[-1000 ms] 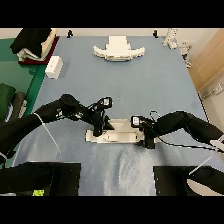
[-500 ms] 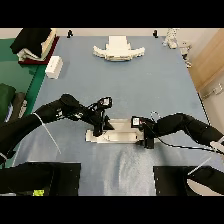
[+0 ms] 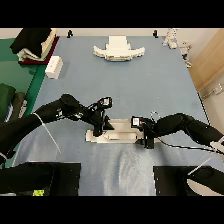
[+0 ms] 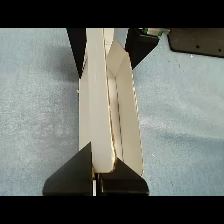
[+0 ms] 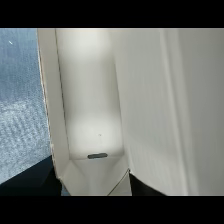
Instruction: Fold the box.
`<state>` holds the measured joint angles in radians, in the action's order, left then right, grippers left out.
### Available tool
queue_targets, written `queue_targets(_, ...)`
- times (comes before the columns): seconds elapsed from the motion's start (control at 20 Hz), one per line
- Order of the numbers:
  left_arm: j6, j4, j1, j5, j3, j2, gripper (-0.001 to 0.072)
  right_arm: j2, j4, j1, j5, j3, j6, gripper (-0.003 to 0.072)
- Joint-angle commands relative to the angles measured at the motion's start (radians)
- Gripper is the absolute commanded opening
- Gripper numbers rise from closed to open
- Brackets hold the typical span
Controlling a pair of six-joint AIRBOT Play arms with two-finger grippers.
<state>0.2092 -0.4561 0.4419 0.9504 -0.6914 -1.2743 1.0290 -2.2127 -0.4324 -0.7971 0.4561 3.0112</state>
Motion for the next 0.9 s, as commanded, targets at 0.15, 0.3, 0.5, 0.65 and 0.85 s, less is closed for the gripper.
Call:
queue_targets(0.15,0.000,0.000,0.000,0.000,0.000,0.000,0.0013,0.000,0.001,0.000,-0.006,0.000,-0.001,0.0512)
queue_targets(0.3,0.000,0.000,0.000,0.000,0.000,0.000,0.0013,0.000,0.001,0.000,-0.043,0.000,-0.001,0.0512)
queue_targets(0.5,0.000,0.000,0.000,0.000,0.000,0.000,0.0013,0.000,0.002,0.000,-0.079,0.000,-0.001,0.0512)
queue_targets(0.65,0.000,0.011,0.000,0.000,-0.002,0.000,0.0013,0.000,0.002,0.000,-0.079,0.000,-0.001,0.0512)
queue_targets(0.85,0.000,0.011,0.000,0.000,-0.002,0.000,0.0013,0.000,0.002,0.000,-0.079,0.000,-0.001,0.0512)
